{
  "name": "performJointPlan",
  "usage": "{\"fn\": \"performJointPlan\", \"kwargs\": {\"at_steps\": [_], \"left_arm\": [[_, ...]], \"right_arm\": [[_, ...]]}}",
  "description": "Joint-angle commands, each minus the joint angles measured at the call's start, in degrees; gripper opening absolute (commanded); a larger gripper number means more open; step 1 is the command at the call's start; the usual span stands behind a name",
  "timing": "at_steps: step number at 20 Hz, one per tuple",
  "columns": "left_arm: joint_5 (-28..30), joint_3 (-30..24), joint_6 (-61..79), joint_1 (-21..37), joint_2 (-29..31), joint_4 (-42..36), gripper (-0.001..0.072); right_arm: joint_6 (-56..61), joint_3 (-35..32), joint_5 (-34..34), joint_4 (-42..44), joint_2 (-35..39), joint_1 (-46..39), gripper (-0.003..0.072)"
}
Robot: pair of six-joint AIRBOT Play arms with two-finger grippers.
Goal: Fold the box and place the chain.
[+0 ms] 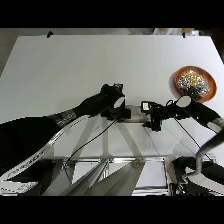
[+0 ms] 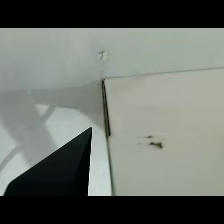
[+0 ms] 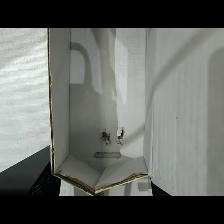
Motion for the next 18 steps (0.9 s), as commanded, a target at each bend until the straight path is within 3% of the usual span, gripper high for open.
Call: {"fn": "performJointPlan", "kwargs": {"at_steps": [1,3,7,9,10,14,18], "left_arm": [[-2.8,0.1,4.3,1.8,2.2,-0.3,0.0306],[-5.2,0.1,11.3,4.0,4.8,-0.9,0.0306],[-16.4,0.1,30.7,10.1,11.7,-2.1,0.0326],[-17.7,-0.4,44.1,13.7,14.8,-4.0,0.0522],[-17.7,-0.9,51.6,15.7,16.3,-6.2,0.0531],[-12.7,-6.7,84.6,21.6,18.2,-18.9,0.0533],[1.6,-22.0,128.8,23.4,17.2,-31.8,0.0575]], "right_arm": [[0.1,0.0,0.0,0.0,0.0,0.0,0.0435],[0.1,0.0,0.0,0.0,0.0,0.0,0.0435],[0.1,0.0,0.0,0.0,0.0,0.0,0.0435],[0.1,0.0,0.1,0.0,0.0,0.0,0.0435],[0.1,0.0,0.0,0.0,0.0,0.0,0.0435],[0.1,0.0,0.0,0.1,0.0,0.0,0.0435],[0.1,0.0,0.0,0.0,0.0,0.0,0.0435]]}}
